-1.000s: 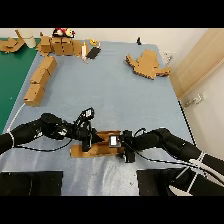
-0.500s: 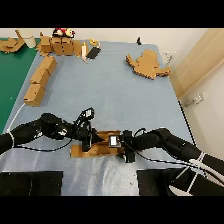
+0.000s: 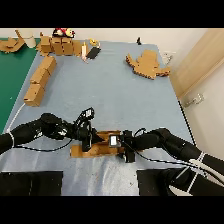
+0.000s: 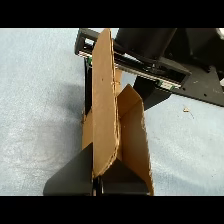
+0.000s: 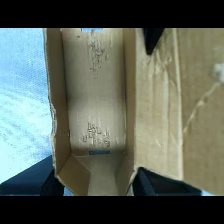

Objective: Fold the box.

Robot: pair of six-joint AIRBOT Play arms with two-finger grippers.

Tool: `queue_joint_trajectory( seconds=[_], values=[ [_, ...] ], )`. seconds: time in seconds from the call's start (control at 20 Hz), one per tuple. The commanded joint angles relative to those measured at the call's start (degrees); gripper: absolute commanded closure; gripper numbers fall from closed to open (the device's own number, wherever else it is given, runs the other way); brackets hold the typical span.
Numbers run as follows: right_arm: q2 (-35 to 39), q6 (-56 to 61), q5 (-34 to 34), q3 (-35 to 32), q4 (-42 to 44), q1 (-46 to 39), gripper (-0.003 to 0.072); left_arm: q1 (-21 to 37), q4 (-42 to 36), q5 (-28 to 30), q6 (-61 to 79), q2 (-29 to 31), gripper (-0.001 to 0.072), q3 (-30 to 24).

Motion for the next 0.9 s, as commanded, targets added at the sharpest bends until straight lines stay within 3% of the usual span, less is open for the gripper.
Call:
queue_joint_trajectory(
  seconds=[0.0, 0.55, 0.6, 0.65, 0.7, 0.85],
  values=[
    [-0.02, 0.02, -0.20, -0.02, 0.07, 0.04, 0.0157, 0.04, -0.04, 0.22, 0.02, -0.02, 0.0698, 0.02],
    [-0.02, 0.02, -0.20, -0.02, 0.09, 0.04, 0.0157, 0.15, 0.02, 0.04, -0.50, 0.04, 0.0696, 0.02],
    [-0.02, 0.02, -0.20, -0.02, 0.09, 0.07, 0.0158, 0.15, 0.02, 0.04, -0.48, 0.04, 0.0663, 0.02],
    [-0.02, 0.02, -0.20, -0.02, 0.09, 0.04, 0.0157, 0.15, -0.42, 0.17, -0.50, 0.04, 0.0463, 0.07],
    [-0.02, 0.02, -0.17, -0.02, 0.09, 0.04, 0.0157, 0.17, -0.63, 0.15, -2.21, 0.04, 0.0390, 0.26],
    [-0.02, 0.02, -0.17, -0.02, 0.07, 0.04, 0.0157, 0.15, -0.37, 0.15, -3.45, 0.07, 0.0389, 0.94]
  ],
)
